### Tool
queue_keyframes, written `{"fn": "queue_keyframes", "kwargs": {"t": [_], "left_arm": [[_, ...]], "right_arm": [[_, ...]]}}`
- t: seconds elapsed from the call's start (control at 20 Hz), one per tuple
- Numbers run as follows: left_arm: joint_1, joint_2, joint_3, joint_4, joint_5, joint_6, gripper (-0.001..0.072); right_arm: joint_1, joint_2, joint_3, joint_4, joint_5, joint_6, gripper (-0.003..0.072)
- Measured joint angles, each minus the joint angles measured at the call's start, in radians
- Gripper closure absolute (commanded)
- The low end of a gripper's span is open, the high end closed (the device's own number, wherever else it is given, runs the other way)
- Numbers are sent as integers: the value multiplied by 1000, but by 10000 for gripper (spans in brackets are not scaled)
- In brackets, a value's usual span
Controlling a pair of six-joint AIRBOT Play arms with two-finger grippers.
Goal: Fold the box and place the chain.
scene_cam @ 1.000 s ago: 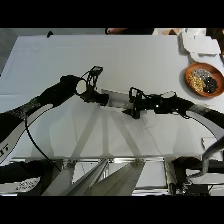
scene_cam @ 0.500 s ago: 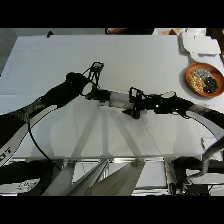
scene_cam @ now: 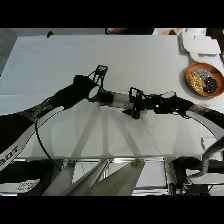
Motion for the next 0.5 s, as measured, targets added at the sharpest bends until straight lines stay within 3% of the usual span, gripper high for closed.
{"fn": "queue_keyframes", "kwargs": {"t": [0.5], "left_arm": [[-35,-2,8,-23,-6,-19,217]], "right_arm": [[0,0,0,-1,0,-1,233]]}}
